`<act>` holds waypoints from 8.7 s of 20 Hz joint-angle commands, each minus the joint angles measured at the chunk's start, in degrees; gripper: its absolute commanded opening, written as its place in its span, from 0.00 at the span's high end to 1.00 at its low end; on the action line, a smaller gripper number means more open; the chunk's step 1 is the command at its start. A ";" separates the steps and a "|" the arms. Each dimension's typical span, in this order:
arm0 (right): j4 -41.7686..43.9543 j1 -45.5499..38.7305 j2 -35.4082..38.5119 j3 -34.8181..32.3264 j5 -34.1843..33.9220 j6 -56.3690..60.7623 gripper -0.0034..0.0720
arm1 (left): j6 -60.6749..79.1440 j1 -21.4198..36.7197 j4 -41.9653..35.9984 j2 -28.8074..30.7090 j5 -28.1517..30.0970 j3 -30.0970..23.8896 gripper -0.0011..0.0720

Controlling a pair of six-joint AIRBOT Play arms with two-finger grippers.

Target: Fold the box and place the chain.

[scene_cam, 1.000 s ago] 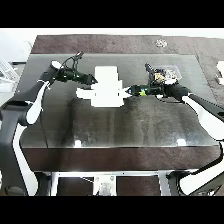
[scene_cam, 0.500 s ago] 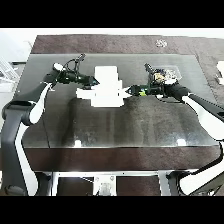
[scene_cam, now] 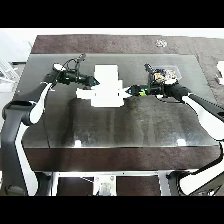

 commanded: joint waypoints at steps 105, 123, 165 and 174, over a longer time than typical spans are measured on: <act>19.96 -9.07 0.90 1.25 6.05 -16.63 0.39 | 79.32 3.72 -17.05 6.49 -6.05 -23.89 0.96; 9.51 -1.49 16.31 -4.59 4.92 -34.71 0.29 | 79.30 3.74 -15.96 6.49 -3.80 -23.89 0.96; -25.55 18.71 17.16 -15.17 -28.94 -41.03 0.15 | 77.75 3.85 -15.61 6.51 -3.67 -23.91 0.96; -3.89 10.97 15.26 -11.85 -14.75 -61.51 0.04 | 77.77 3.85 -14.12 6.51 -4.17 -23.91 0.96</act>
